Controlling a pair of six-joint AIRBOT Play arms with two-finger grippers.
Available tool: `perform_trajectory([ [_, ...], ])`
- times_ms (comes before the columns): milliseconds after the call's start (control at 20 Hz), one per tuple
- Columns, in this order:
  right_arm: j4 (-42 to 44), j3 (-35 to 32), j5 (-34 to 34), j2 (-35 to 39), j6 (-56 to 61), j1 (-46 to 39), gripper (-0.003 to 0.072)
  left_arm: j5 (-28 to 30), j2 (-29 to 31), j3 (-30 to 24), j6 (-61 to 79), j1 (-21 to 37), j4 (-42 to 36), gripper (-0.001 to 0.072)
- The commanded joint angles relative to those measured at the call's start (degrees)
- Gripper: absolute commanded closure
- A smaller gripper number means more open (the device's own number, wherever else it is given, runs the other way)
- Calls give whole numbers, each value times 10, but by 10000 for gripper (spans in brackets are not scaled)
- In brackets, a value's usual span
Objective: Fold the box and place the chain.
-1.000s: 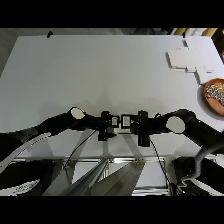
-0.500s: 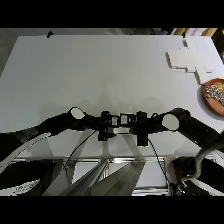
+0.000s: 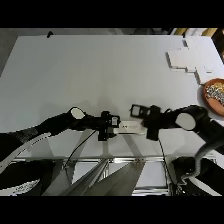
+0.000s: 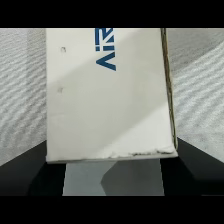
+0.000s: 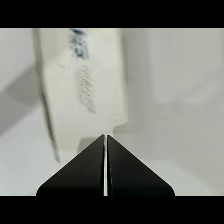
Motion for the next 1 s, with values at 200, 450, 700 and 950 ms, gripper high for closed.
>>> perform_trajectory([
  [200,-149,-5,47,14,273,-252,669,0,0,0,0,0,0,321],
  [450,-167,-6,81,-25,381,-364,669,0,0,0,0,0,0,321],
  [700,-170,-6,101,-24,385,-393,668,0,0,0,0,0,0,321],
  [950,-170,-6,101,-24,385,-393,668,0,0,0,0,0,0,321],
])
